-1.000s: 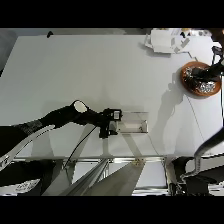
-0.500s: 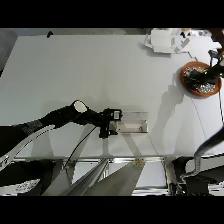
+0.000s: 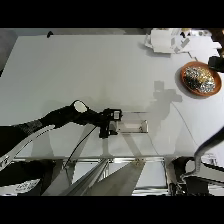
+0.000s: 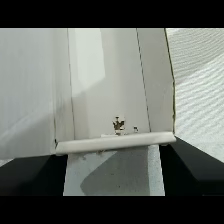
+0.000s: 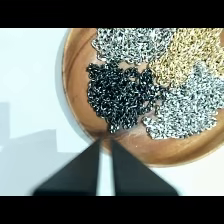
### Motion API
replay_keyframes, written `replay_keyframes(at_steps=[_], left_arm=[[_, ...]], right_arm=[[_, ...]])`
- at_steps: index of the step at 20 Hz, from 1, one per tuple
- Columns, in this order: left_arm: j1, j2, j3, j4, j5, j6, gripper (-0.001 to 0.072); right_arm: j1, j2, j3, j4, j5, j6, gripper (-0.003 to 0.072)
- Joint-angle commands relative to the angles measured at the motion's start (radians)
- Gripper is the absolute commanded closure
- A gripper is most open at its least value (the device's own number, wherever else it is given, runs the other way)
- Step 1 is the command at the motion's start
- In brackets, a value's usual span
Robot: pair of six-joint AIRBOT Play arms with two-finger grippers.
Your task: Fold the box and place the chain.
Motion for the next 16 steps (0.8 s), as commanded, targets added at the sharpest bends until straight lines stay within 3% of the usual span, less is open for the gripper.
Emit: replay_keyframes(at_steps=[1,9,16], left_arm=[[0.001,0.000,0.000,0.000,0.000,0.000,0.0560],[0.001,0.000,0.000,0.000,0.000,0.000,0.0560],[0.001,0.000,0.000,0.000,0.000,0.000,0.0560]], right_arm=[[0.000,-0.026,-0.001,0.002,-0.003,-0.008,0.0480],[0.000,-0.285,-0.001,-0.015,-0.045,0.000,0.0482],[0.000,-0.339,-0.001,-0.019,-0.108,0.000,0.0489]])
